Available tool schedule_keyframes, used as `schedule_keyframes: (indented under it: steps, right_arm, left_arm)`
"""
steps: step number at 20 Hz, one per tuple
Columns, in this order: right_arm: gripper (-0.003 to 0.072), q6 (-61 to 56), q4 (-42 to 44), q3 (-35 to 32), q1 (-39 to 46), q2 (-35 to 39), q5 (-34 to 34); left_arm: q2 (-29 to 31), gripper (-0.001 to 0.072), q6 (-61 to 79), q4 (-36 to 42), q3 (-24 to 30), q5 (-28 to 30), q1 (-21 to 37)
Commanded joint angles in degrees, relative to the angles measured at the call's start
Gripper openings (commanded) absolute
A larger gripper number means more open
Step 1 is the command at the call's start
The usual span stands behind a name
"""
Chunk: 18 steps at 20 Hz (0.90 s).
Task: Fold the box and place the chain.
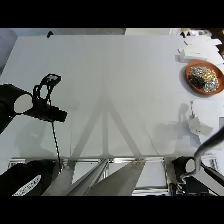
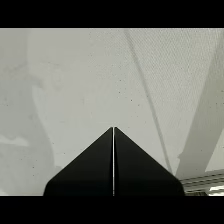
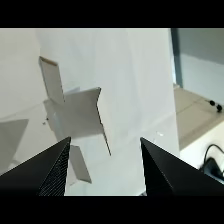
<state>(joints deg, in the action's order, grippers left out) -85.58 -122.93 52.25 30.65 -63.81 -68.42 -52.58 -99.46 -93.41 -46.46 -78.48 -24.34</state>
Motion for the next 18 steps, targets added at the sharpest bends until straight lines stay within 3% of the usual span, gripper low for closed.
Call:
schedule_keyframes:
  steps: [1, 5, 11, 18]
  right_arm:
    - [0.0478, 4.68, 1.09, 0.0, 3.74, -3.28, -0.98]
    - [0.048, 3.3, -3.17, 0.0, 3.72, -9.86, -5.73]
    - [0.0441, -2.6, -5.92, 0.0, 4.39, -15.23, -4.24]
    - [0.0017, -5.09, -5.22, 0.0, 6.6, -18.34, -2.43]
  left_arm:
    - [0.02, 0.0008, 0.02, 0.0, 0.02, 0.02, 0.02]
    - [0.02, 0.0008, 0.02, -0.02, 0.02, 0.02, 0.02]
    - [0.02, 0.0008, 0.02, 0.0, 0.02, 0.02, 0.02]
    - [0.02, 0.0008, 0.02, 0.0, 0.02, 0.0, 0.02]
